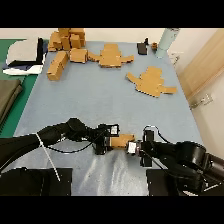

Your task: Fold the box.

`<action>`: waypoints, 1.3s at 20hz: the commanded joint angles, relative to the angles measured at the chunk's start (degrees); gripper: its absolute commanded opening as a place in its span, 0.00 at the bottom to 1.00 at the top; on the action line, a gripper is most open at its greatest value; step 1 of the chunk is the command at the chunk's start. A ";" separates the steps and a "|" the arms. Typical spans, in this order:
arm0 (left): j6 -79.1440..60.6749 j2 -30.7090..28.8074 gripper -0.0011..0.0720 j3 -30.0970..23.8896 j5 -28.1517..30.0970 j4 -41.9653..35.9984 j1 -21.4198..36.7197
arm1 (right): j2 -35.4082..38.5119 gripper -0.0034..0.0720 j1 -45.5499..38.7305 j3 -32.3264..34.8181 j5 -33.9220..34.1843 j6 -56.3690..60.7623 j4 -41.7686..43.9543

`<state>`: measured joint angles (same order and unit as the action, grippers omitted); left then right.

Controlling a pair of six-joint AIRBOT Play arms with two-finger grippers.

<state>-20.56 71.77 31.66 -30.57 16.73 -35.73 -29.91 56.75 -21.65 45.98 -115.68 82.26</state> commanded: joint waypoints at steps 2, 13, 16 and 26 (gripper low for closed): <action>0.02 0.02 0.58 0.07 0.02 0.00 0.00 | 4.02 0.05 -0.72 -0.59 0.87 6.93 -4.02; 0.02 0.02 0.58 0.07 0.02 0.00 0.00 | -15.58 0.05 -21.77 -14.40 4.79 45.83 -4.85; 0.02 0.02 0.58 0.07 0.02 0.00 0.00 | -26.27 0.05 -27.30 -23.87 13.55 47.34 1.40; 32.22 -12.26 0.58 2.34 5.75 11.37 12.26 | -34.40 0.05 -30.36 -31.12 19.26 47.32 6.25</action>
<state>-2.74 64.93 33.34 -28.10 20.97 -29.58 -63.44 26.81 -52.01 64.29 -68.58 87.92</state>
